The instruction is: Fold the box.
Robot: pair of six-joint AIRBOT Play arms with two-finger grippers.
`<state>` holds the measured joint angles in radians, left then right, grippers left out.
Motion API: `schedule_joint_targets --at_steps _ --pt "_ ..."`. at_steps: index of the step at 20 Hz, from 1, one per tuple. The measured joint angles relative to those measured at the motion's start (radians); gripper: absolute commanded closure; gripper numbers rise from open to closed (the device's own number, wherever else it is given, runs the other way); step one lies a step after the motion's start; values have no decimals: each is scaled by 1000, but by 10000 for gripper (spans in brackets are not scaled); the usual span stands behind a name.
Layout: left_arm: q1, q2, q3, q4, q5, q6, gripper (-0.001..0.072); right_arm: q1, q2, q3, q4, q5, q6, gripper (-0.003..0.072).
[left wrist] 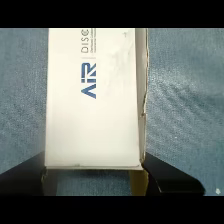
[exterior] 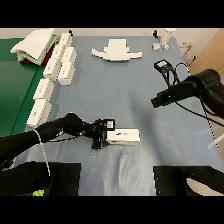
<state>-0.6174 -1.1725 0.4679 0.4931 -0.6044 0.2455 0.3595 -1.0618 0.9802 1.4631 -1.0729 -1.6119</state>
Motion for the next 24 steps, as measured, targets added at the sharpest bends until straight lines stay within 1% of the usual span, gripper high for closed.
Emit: schedule_joint_targets --at_steps 2,5,11,13,16,19,21,24 --pt "0 0 0 0 0 0 199 -28 -65 37 -6 -49 30 670" --pt "0 0 0 0 0 0 199 -50 -127 62 -6 -85 53 670" --pt "0 6 0 -6 1 -21 199 -60 -161 74 -2 -108 65 671" --pt "0 32 -2 -3 -5 -70 198 -60 -164 76 -2 -111 67 671" --pt "24 109 -1 12 2 -201 198 -60 -166 76 -2 -113 67 670" --pt "109 209 -1 103 16 -435 199 -60 -166 76 -1 -113 68 670" --pt "213 268 -1 200 24 -634 198 -60 -166 76 -1 -114 68 670" --pt "390 302 -2 308 34 -860 198 -60 -166 76 -1 -114 68 671"
